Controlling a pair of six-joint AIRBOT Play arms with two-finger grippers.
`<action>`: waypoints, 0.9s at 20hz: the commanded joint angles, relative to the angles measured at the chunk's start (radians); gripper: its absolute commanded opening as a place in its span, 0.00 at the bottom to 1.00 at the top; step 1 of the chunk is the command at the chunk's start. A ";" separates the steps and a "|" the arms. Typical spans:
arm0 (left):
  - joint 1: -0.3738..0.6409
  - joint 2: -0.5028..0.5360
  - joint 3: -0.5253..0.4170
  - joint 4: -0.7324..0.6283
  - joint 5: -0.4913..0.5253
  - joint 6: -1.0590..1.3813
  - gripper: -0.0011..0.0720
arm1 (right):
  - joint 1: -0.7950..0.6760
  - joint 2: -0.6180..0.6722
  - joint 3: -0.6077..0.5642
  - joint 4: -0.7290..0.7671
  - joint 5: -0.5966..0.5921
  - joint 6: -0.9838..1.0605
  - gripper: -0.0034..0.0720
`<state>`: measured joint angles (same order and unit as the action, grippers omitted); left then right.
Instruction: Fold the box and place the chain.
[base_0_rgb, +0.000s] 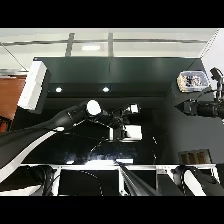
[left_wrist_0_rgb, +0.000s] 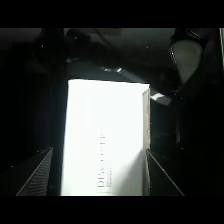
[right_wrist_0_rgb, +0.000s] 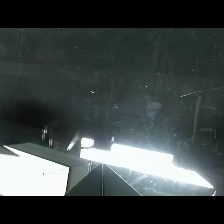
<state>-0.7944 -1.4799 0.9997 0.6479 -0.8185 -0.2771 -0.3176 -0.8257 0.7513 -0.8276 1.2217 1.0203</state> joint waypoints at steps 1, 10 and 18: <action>-0.004 -0.005 0.004 0.006 -0.020 -0.019 0.99 | 0.000 0.000 0.000 0.000 0.001 -0.015 0.05; -0.047 -0.006 0.004 0.108 0.001 -0.020 0.99 | 0.000 0.000 0.000 0.000 0.001 -0.018 0.05; -0.146 -0.037 0.003 0.354 0.164 -0.204 0.99 | 0.000 0.000 0.000 0.000 0.002 -0.014 0.05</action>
